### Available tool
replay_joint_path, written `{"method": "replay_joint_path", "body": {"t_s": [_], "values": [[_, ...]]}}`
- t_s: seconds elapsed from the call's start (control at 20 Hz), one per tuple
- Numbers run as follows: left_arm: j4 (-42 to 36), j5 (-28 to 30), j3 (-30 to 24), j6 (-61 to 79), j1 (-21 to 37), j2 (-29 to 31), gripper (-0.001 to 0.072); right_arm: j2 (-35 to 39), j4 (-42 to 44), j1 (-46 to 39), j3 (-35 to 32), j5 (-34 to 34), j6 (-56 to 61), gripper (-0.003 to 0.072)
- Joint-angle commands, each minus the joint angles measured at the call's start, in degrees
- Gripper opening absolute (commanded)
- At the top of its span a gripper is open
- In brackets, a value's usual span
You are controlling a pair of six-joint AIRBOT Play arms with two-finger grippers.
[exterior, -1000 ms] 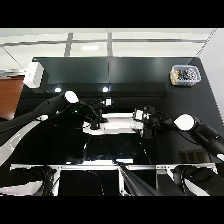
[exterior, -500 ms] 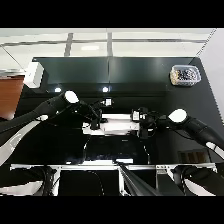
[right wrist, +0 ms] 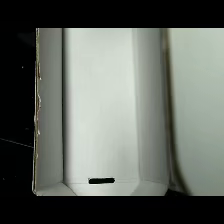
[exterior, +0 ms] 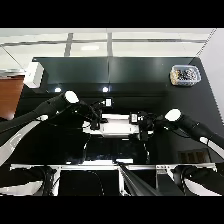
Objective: Fold the box and place the chain.
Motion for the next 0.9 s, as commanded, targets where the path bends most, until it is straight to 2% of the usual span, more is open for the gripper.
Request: {"method": "replay_joint_path", "body": {"t_s": [0.0,0.85], "values": [[0.0,0.0,-0.02,-0.04,0.0,-0.02,0.0028,-0.52,-0.04,-0.15,0.04,0.24,0.0,0.068],[0.0,-0.07,-0.02,-0.04,0.0,-0.02,0.0028,-1.77,-0.04,-0.13,0.04,0.15,-0.02,0.0679]]}}
